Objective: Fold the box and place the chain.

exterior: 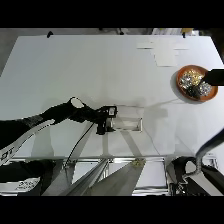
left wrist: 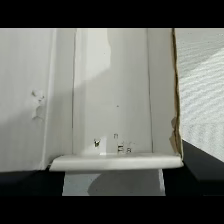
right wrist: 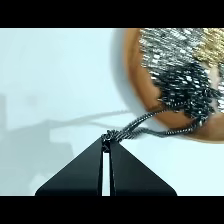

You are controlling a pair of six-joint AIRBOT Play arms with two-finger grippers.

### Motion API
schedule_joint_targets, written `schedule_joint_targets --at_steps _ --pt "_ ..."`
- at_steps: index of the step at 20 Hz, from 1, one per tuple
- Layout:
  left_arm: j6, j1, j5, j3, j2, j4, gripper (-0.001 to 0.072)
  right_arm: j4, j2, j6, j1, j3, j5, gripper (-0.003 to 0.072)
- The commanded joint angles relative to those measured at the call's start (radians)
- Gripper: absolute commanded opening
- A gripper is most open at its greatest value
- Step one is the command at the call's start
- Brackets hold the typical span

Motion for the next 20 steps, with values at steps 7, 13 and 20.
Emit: schedule_joint_targets --at_steps 7,13,20 --pt "0.000 0.000 0.000 0.000 0.000 0.000 0.0360 0.143 0.336 -0.004 0.166 0.000 0.159 0.0016" --pt "0.000 0.000 0.000 0.000 0.000 0.000 0.0360 0.219 0.398 0.024 0.294 0.000 0.188 0.0016" --pt "0.000 0.000 0.000 0.000 0.000 0.000 0.0360 0.479 0.398 -0.013 0.463 -0.114 0.112 0.0016"
